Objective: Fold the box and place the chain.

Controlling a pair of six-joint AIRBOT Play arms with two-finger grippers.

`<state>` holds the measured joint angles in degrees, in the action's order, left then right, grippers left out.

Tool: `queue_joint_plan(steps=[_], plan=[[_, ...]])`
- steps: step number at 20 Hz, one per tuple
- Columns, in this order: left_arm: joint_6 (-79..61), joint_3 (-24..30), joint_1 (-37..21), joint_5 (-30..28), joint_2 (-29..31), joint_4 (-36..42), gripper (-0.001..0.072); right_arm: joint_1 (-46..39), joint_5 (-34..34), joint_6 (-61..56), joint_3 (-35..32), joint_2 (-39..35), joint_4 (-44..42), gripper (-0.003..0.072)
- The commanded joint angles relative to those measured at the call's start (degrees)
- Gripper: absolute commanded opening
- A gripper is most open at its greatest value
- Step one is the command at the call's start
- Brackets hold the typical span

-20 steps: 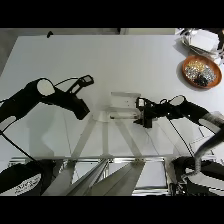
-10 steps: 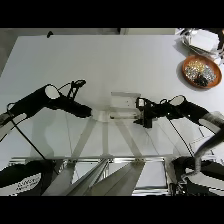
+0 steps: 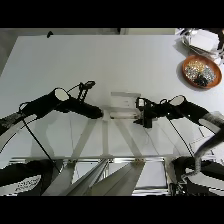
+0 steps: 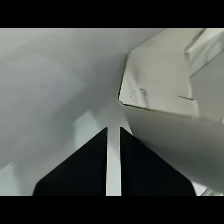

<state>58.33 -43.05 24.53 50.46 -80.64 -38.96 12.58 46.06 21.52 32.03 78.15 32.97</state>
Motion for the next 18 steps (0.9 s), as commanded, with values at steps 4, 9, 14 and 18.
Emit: queue_joint_plan(steps=[4, 9, 14, 18], plan=[[-4.6, 0.0, 1.3, -0.8, 0.5, 7.3, 0.0214, 0.0, 0.0, 0.0, 0.0, 0.0, 0.0, 0.0291], [-7.1, -0.2, 1.9, -0.6, 0.5, 10.7, 0.0253, 0.0, 0.0, 0.0, 0.0, 0.0, 0.0, 0.0291], [-9.2, -0.3, 3.0, -1.0, 0.5, 13.3, 0.0292, 0.0, 0.0, 0.0, 0.0, 0.0, 0.0, 0.0291], [-9.0, -0.3, 2.6, -1.0, 1.5, 12.3, 0.0291, 0.0, 0.0, 0.0, 0.0, 0.0, 0.0, 0.0291]])
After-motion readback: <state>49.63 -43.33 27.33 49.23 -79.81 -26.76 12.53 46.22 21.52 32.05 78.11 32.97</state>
